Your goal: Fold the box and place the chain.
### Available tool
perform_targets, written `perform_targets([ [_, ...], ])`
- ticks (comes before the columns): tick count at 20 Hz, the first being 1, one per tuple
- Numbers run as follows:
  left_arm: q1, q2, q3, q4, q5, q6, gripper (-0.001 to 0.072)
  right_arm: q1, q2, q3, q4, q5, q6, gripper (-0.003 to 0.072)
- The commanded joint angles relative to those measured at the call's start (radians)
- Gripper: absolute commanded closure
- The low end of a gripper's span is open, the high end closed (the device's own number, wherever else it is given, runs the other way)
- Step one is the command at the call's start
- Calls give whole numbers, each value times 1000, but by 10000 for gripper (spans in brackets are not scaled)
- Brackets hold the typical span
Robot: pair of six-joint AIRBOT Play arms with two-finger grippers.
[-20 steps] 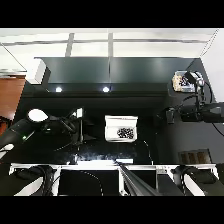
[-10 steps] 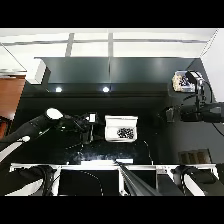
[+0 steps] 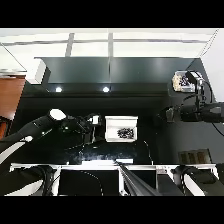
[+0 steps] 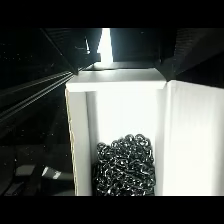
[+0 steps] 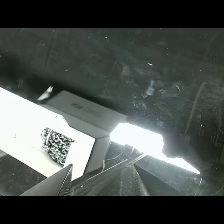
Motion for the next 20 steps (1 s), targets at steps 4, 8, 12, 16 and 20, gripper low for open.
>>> perform_targets([
  [4,-18,-1,1,13,5,-19,-4,0,1,0,0,0,0,242],
  [8,-40,-1,1,12,10,-83,-6,0,1,0,0,0,0,241],
  [12,-70,-1,1,12,83,-132,-5,0,1,0,0,0,0,241],
  [16,-74,-1,1,13,90,-137,-3,0,0,-5,-3,-8,0,241],
  [20,-74,-1,1,13,87,-136,238,0,0,-5,-3,-31,0,206],
])
